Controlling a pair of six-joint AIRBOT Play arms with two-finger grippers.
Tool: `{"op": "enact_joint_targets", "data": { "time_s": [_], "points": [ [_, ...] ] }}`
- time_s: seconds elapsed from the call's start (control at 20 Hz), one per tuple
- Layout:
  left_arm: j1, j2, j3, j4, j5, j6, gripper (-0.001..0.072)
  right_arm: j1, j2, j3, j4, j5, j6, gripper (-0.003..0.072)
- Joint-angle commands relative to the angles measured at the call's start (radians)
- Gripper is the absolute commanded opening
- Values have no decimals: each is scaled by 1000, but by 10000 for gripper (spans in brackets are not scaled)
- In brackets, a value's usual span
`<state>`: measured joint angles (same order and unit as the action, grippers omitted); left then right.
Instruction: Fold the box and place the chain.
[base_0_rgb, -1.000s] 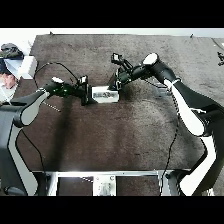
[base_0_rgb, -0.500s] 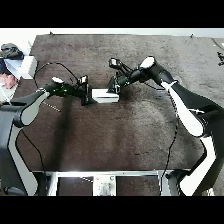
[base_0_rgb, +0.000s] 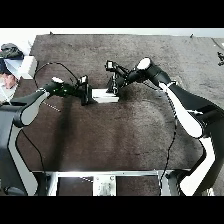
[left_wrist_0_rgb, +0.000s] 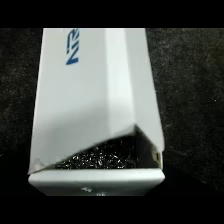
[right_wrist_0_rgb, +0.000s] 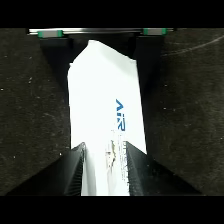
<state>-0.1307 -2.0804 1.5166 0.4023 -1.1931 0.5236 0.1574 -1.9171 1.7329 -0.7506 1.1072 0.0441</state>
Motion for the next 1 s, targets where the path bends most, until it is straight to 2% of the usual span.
{"op": "enact_joint_targets", "data": {
  "time_s": [0.0,0.05,0.3,0.4,0.95],
  "points": [
    [1,0,0,1,0,1,466,1,10,1,-9,-19,0,259],
    [1,0,0,1,0,1,466,1,16,1,-9,-8,0,227],
    [1,0,0,1,0,1,466,2,16,1,-27,37,1,226],
    [1,0,0,1,0,1,466,2,16,1,-32,37,4,138],
    [1,0,0,1,0,1,466,2,16,-1,-43,57,5,138]
  ]
}}
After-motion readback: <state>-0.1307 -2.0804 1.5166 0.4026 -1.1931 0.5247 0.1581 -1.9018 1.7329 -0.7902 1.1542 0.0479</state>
